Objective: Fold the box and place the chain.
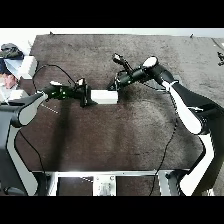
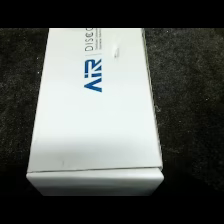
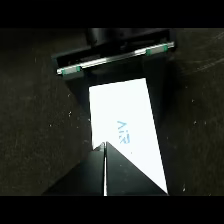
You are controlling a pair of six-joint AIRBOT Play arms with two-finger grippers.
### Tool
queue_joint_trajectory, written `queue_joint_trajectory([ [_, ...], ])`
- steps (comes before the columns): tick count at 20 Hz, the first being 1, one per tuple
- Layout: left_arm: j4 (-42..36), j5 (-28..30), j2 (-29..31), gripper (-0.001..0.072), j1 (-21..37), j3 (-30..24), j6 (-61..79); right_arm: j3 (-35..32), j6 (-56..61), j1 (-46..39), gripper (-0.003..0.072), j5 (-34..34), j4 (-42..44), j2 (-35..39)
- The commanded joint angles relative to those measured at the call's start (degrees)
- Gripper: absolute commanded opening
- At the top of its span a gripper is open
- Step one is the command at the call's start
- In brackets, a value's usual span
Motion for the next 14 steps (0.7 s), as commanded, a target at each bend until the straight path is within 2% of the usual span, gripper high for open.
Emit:
queue_joint_trajectory([
  [1, 0.0, 0.0, 0.0, 0.0286, 0.0, 0.0, 0.1, 0.0, 3.9, -0.2, -0.0013, 0.9, -2.4, -1.0],
  [3, 0.0, 0.0, 0.0, 0.0286, 0.0, 0.0, 0.1, 0.0, 6.1, -0.2, -0.0013, 2.6, -5.4, -2.2],
  [9, 0.0, 0.0, 0.0, 0.0286, 0.0, 0.0, 0.1, 0.0, 12.6, -0.2, -0.0013, 2.0, -14.2, -5.2],
  [11, 0.0, 0.0, 0.0, 0.0286, 0.0, 0.0, 0.1, 0.1, 12.5, -0.3, -0.0014, 1.7, -13.1, -5.0],
  [14, 0.0, 0.0, 0.0, 0.0286, 0.0, 0.0, 0.1, 0.1, 9.4, -0.8, -0.0014, 1.1, -4.9, -2.8],
])
